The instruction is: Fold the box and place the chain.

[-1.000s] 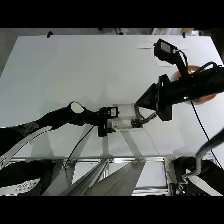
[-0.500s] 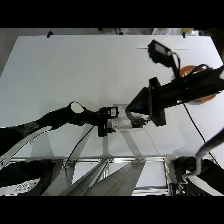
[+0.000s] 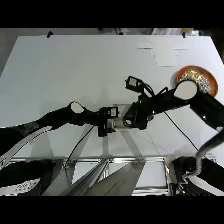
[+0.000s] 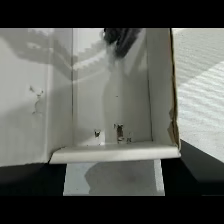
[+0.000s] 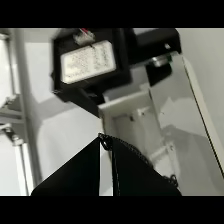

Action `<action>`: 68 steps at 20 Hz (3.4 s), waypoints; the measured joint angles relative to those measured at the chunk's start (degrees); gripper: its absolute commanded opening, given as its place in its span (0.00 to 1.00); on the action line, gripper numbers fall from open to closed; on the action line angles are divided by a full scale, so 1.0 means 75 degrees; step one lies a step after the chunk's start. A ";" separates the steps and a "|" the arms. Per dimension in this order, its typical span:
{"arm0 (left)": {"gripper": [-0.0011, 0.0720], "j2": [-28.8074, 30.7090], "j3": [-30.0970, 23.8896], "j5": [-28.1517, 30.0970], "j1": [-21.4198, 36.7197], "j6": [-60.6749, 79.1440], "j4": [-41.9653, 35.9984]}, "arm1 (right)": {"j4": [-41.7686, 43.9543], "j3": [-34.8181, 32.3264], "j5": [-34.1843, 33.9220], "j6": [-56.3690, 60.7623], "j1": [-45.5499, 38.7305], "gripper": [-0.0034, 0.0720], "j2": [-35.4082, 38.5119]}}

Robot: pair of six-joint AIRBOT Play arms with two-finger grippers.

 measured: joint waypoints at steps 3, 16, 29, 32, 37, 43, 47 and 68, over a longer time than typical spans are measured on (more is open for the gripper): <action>0.30 0.0000 0.0000 -0.0003 0.0000 0.0000 0.0000 | -0.0189 -0.0533 -0.0554 -0.0117 0.0015 0.33 -0.0029; 0.30 0.0000 0.0000 0.0000 0.0000 0.0000 0.0000 | -0.1486 -0.0970 -0.0291 -0.0536 -0.1929 0.16 0.1201; 0.30 0.0000 0.0000 0.0000 0.0000 0.0000 0.0000 | -0.1454 -0.1830 -0.0612 -0.4054 -0.2218 0.26 -0.0061; 0.30 0.0000 0.0000 0.0000 0.0000 0.0000 -0.0003 | -0.1373 -0.1848 -0.0778 -0.4328 -0.2098 0.26 -0.0399; 0.30 0.0000 0.0000 0.0000 0.0000 0.0000 0.0000 | -0.1329 -0.1851 -0.1113 -0.4491 -0.2040 0.26 -0.0667; 0.30 0.0000 0.0000 0.0000 0.0000 0.0000 0.0000 | -0.1326 -0.1856 -0.1233 -0.4570 -0.2034 0.25 -0.0863; 0.30 0.0000 0.0000 0.0000 0.0000 0.0000 0.0000 | -0.1317 -0.1856 -0.1230 -0.4593 -0.2031 0.08 -0.1078; 0.30 0.0000 0.0000 0.0000 0.0000 0.0000 0.0000 | -0.2314 0.0079 0.0810 -0.1891 -0.2031 0.07 0.2014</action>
